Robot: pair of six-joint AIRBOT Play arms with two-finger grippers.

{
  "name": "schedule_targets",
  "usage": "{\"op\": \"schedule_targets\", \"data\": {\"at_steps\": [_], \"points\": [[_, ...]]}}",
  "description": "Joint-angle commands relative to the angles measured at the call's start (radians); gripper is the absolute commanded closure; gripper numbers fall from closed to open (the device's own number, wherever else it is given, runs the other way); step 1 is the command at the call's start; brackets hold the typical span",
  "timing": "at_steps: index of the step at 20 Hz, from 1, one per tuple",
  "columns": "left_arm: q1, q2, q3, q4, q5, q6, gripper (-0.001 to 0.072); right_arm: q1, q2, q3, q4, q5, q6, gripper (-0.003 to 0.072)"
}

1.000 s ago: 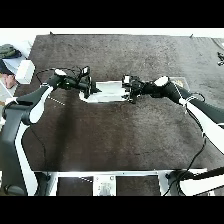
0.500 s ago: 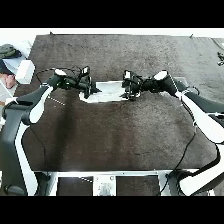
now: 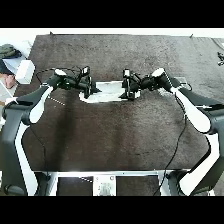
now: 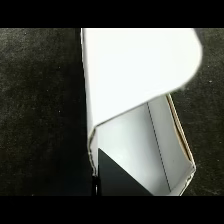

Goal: Fold the box and place the chain.

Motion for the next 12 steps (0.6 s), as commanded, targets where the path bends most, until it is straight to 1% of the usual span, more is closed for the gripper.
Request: {"op": "schedule_targets", "data": {"at_steps": [1, 12], "points": [[0.0, -0.001, 0.0, 0.0, 0.0, 0.0, 0.0697, -0.005, -0.063, 0.08, 0.001, 0.08, 0.041, 0.0095], [0.0, -0.001, 0.0, 0.0, 0.001, 0.0, 0.0697, -0.005, -0.114, 0.094, -0.005, 0.086, 0.024, 0.0103]]}}
